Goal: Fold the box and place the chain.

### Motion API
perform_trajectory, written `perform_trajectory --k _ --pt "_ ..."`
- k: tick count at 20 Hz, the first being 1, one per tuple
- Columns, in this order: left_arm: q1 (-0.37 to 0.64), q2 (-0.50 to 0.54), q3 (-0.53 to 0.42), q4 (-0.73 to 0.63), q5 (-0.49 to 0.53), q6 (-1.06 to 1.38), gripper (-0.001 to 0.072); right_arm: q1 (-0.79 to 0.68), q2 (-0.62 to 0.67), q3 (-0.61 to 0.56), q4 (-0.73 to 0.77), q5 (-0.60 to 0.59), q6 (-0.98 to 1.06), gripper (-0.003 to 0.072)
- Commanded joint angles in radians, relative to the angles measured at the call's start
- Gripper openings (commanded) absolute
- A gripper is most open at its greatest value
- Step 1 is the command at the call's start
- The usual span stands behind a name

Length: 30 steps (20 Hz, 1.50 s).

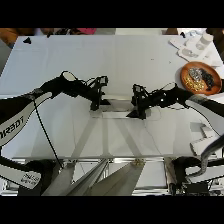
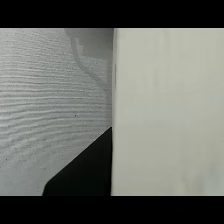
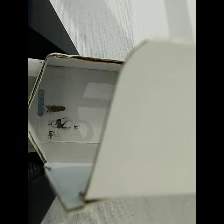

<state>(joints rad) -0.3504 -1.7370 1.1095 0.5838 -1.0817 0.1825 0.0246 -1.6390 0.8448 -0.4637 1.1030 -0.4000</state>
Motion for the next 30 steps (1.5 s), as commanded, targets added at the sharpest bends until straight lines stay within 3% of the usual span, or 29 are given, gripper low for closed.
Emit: perform_trajectory --k 1,24,25,28,29,30 --pt "0.0 -0.001 0.0 0.0 0.0 0.0 0.0011 0.001 0.0 0.001 0.0 0.001 0.0 0.0432" --pt "0.0 -0.001 0.0 -0.006 -0.013 -0.007 0.0013 0.001 0.0 0.001 0.0 0.001 0.0 0.0432" --pt "0.0 0.0 0.0 -0.007 -0.01 -0.007 0.0043 0.001 0.0 0.001 0.0 0.001 0.0 0.0432" --pt "0.001 0.002 0.0 -0.007 -0.006 -0.008 0.0425 0.001 0.0 0.001 0.0 0.001 0.0 0.0432" --pt "0.001 0.003 0.0 -0.006 -0.007 -0.008 0.0472 0.001 0.0 0.001 0.0 0.001 0.0 0.0432" --pt "0.002 0.004 0.0 -0.006 -0.007 -0.008 0.047 0.001 0.0 0.001 0.0 0.002 0.0 0.0432"
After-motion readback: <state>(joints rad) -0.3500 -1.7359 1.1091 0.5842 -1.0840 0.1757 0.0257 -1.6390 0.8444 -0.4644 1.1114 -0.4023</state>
